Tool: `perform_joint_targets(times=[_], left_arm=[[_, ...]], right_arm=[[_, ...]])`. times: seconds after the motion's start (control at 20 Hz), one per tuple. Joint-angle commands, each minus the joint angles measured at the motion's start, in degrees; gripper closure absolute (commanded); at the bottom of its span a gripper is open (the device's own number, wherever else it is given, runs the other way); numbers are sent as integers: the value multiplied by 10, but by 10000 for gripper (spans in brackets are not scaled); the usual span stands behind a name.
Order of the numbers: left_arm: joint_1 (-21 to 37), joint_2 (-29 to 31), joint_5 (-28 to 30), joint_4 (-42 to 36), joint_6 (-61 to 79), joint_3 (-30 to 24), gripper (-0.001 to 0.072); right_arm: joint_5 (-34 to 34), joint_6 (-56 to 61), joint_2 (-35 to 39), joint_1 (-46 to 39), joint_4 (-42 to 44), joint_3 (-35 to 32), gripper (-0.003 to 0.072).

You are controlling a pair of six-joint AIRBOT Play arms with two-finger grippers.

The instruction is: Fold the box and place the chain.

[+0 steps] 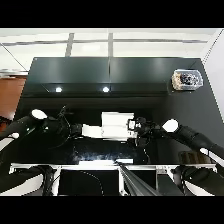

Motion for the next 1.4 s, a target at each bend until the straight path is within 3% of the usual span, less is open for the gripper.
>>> perform_joint_targets(times=[0.0,0.05,0.25,0.35,0.5,0.8,1.15,1.35], left_arm=[[-15,-23,6,0,3,30,678],[-15,-23,2,0,3,33,624],[-15,-22,-23,-4,3,40,196],[-23,-21,-49,-9,5,43,61],[-54,-4,-53,-13,3,52,52],[-109,39,11,-12,-40,68,52],[-112,42,19,-17,-55,82,52],[-157,42,53,-17,-56,94,52]], right_arm=[[0,0,0,0,0,0,269],[0,0,0,0,0,0,270],[0,0,0,0,0,0,269],[0,0,0,0,0,0,269],[0,0,0,0,0,0,269],[0,0,0,0,0,0,269],[0,0,0,0,0,0,269],[0,0,0,0,0,0,270]])
